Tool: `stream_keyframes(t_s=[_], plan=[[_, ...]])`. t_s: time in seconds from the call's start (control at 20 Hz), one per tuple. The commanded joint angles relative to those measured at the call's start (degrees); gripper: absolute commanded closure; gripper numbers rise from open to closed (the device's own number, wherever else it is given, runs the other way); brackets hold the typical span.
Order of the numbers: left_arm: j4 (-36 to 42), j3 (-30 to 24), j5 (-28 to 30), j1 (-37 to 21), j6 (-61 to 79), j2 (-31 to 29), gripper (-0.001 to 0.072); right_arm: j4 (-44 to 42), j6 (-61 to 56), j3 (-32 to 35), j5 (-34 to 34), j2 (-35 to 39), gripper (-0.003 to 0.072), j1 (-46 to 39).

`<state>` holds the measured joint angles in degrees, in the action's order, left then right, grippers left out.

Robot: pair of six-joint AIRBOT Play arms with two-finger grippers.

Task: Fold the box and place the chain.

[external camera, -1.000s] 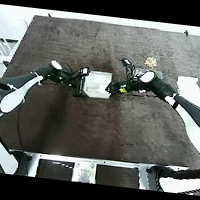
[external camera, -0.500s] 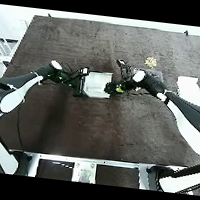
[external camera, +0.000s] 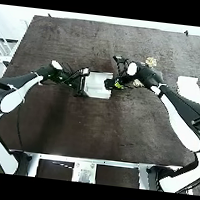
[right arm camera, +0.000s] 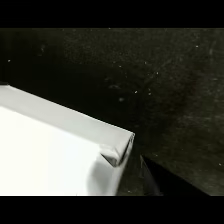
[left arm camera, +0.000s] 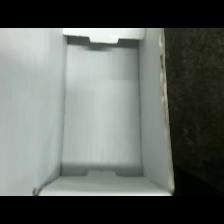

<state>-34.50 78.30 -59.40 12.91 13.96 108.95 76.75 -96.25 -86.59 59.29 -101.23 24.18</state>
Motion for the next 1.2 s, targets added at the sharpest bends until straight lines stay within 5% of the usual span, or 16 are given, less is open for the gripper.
stream_keyframes(t_s=[0.0,0.2,0.8,1.15], plan=[[0.0,0.0,0.0,0.0,0.0,0.0,0.0172,4.9,-4.7,-6.4,5.6,-3.9,0.0254,2.4],[0.0,0.0,0.0,0.0,0.0,0.0,0.0172,9.3,-10.0,-11.8,12.3,-8.5,0.0251,3.7],[0.0,0.0,0.0,0.0,0.0,0.0,0.0172,14.6,-26.0,-11.8,14.5,-8.7,0.0258,4.0],[0.0,0.0,0.0,0.0,0.0,0.0,0.0172,14.8,-27.6,-11.8,14.1,-8.7,0.0589,5.7]])
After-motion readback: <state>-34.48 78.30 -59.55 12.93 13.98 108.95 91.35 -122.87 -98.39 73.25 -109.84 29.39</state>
